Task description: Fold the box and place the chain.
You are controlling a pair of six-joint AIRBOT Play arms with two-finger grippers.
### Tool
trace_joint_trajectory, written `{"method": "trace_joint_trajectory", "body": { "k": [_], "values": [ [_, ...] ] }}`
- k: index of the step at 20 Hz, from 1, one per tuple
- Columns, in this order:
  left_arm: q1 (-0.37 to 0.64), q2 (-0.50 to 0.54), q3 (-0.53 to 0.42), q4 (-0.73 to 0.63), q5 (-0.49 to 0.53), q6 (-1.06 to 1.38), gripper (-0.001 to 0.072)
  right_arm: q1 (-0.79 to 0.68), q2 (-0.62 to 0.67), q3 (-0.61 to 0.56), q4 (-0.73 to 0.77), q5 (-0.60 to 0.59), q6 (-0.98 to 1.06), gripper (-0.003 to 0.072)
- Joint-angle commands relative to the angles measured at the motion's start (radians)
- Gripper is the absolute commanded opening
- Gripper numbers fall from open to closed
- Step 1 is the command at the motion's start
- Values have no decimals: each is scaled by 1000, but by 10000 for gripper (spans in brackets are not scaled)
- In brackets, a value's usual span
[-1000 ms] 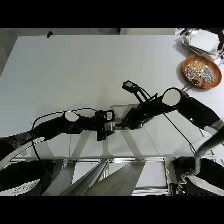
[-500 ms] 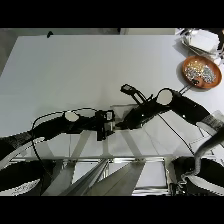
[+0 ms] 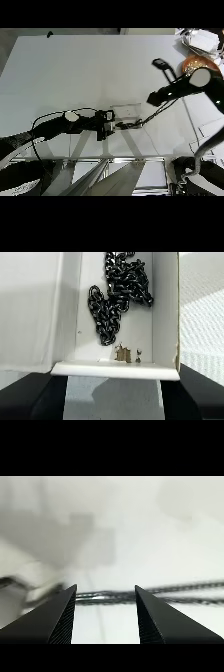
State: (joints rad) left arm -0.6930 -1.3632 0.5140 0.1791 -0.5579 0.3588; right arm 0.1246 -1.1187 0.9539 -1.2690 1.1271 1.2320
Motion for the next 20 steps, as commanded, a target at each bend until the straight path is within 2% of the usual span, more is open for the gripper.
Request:
{"method": "trace_joint_trajectory", "body": {
  "k": [1, 4, 7, 14, 20],
  "values": [
    [0, 0, 0, 0, 0, 0, 252, -224, 8, 12, -220, -119, 154, 412],
    [0, 0, 0, 0, 0, 0, 252, -404, 0, 12, -223, -272, 188, 409],
    [0, 0, 0, 0, 0, 0, 252, -510, -38, 12, -198, -380, 208, 409],
    [0, 0, 0, 0, 0, 0, 252, -527, -309, 12, -31, -479, 208, 413],
    [0, 0, 0, 0, 0, 0, 252, -526, -418, 12, 21, -589, 208, 416]
  ]
}}
